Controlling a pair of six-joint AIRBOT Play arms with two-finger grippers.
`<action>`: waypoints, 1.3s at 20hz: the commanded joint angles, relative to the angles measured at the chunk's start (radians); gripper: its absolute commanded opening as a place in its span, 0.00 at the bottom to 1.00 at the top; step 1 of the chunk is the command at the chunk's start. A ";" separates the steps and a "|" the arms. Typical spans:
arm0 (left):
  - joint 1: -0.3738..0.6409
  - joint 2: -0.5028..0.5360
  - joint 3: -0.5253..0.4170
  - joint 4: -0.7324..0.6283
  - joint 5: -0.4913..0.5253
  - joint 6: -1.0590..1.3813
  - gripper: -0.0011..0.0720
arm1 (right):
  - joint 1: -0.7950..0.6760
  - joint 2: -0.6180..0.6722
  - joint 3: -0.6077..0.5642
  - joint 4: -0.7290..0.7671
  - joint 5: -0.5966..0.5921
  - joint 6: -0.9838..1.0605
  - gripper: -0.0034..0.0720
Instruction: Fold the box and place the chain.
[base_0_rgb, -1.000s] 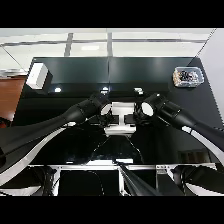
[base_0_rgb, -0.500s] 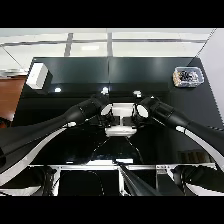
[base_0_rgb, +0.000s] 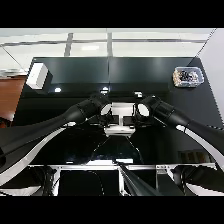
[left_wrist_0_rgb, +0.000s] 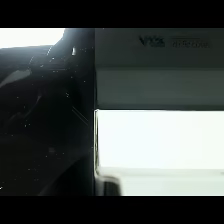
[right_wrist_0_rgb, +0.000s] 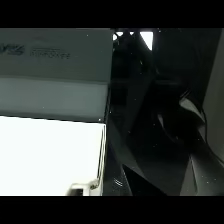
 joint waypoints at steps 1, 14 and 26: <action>0.000 0.000 0.000 -0.003 0.003 -0.001 0.05 | -0.003 -0.002 0.000 0.007 -0.004 0.003 0.36; 0.000 0.000 0.000 -0.003 0.002 -0.001 0.05 | -0.003 -0.029 0.000 0.007 -0.008 0.002 0.06; 0.000 0.000 0.000 -0.003 -0.002 -0.001 0.05 | -0.050 0.301 0.056 -0.231 0.236 -0.214 0.54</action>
